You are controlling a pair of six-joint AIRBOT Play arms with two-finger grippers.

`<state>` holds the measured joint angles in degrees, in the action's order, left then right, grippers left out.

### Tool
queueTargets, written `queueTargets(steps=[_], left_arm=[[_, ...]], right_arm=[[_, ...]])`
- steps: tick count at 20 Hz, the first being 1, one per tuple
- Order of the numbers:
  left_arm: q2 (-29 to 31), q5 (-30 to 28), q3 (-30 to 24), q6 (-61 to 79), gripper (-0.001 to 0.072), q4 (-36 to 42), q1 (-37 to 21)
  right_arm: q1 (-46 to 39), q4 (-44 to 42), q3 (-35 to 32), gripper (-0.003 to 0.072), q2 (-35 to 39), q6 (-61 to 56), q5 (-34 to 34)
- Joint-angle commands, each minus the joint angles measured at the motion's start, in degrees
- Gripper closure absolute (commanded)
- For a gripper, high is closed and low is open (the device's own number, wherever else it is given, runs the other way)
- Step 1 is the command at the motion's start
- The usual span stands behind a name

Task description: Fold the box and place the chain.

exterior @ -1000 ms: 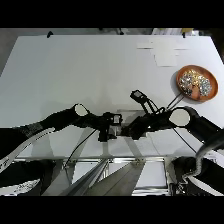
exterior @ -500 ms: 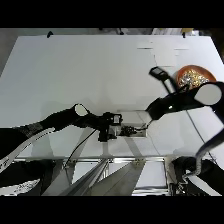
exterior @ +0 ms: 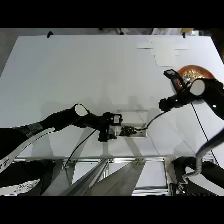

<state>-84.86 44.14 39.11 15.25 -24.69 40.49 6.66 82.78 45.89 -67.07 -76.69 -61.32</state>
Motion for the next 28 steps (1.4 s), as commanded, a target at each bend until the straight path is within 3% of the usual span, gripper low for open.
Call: queueTargets(steps=[1,3,15,16,19,20,23,28], left_arm=[[0.0,0.0,0.1,0.0,0.057,0.0,0.0],[0.0,0.0,0.1,0.0,0.057,0.0,0.0],[0.0,0.0,0.1,0.0,0.057,0.0,0.0],[0.0,0.0,0.1,0.0,0.057,0.0,0.0],[0.0,0.0,0.1,0.0,0.057,0.0,0.0],[0.0,0.0,0.1,0.0,0.057,0.0,0.0],[0.0,0.0,0.1,0.0,0.057,0.0,0.0],[0.0,0.0,0.1,0.0,0.057,0.0,0.0]], right_arm=[[0.9,5.9,-0.3,0.0286,-4.6,-6.7,0.8],[1.3,5.9,-0.3,0.0346,-6.6,-8.9,0.7],[1.2,5.7,-1.7,0.0345,-9.8,-10.5,2.0],[1.2,5.5,-1.8,0.0366,-10.0,-10.5,2.0],[1.2,5.5,-1.8,0.0557,-10.0,-10.5,1.7],[1.3,5.5,-1.8,0.0655,-9.9,-10.4,1.1],[1.3,5.5,-1.8,0.067,-7.5,-10.3,-0.3],[1.3,4.3,-1.8,0.067,5.5,-10.0,-2.8]])
